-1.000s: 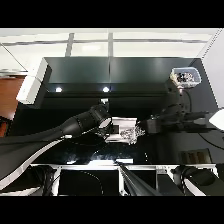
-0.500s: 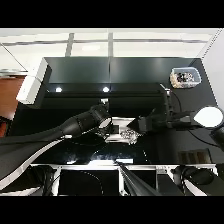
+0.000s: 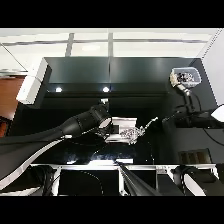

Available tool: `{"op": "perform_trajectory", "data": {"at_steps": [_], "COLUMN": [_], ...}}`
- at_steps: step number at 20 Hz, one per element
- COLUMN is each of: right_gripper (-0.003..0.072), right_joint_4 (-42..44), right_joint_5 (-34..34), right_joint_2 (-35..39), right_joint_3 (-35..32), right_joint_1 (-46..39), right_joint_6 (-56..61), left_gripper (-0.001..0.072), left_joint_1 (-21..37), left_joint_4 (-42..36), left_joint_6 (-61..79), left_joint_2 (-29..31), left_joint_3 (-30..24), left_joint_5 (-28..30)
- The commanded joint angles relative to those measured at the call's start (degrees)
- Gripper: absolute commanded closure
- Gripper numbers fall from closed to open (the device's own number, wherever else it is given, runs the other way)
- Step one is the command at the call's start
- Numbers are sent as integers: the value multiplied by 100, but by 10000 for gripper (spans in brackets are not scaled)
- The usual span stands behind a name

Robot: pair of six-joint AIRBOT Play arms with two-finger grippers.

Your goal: Fold the box and place the chain.

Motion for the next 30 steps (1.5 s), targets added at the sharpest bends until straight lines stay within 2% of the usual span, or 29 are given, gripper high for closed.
{"op": "perform_trajectory", "data": {"at_steps": [1,4,9,12,16,24,25,26,27,28,29,30], "right_gripper": [-21,-20,-19,-19,-19,-10,30,276,466,572,623,623], "right_joint_4": [-286,-177,177,874,1231,1239,1244,1244,1241,1241,1241,1239], "right_joint_5": [-1213,-1777,-2636,-2627,-2632,-2715,-2710,-2675,-2618,-2544,-2481,-2437], "right_joint_2": [-92,-201,-715,-942,-1174,-1351,-1349,-1349,-1349,-1344,-1331,-1307], "right_joint_3": [-664,-1134,-1211,-1211,-1211,-1211,-1211,-1211,-1209,-1209,-1202,-1180], "right_joint_1": [538,1462,2035,2035,2039,2033,2033,2033,2033,2033,2033,2031], "right_joint_6": [-2063,-3919,-4647,-5545,-6288,-6349,-6325,-6234,-6223,-6214,-6186,-6011], "left_gripper": [679,679,679,679,679,679,679,679,679,679,679,679], "left_joint_1": [2,2,2,2,2,2,2,2,2,2,2,2], "left_joint_4": [7,7,4,4,4,2,2,2,0,2,2,2], "left_joint_6": [0,0,0,0,0,0,0,0,0,0,0,0], "left_joint_2": [-2,-2,-2,-2,-2,-2,-2,-2,-2,-2,-2,-2], "left_joint_3": [-2,-2,-2,-2,-2,-2,-2,-2,-2,-2,-2,-2], "left_joint_5": [7,7,4,4,4,4,2,2,2,4,4,2]}}
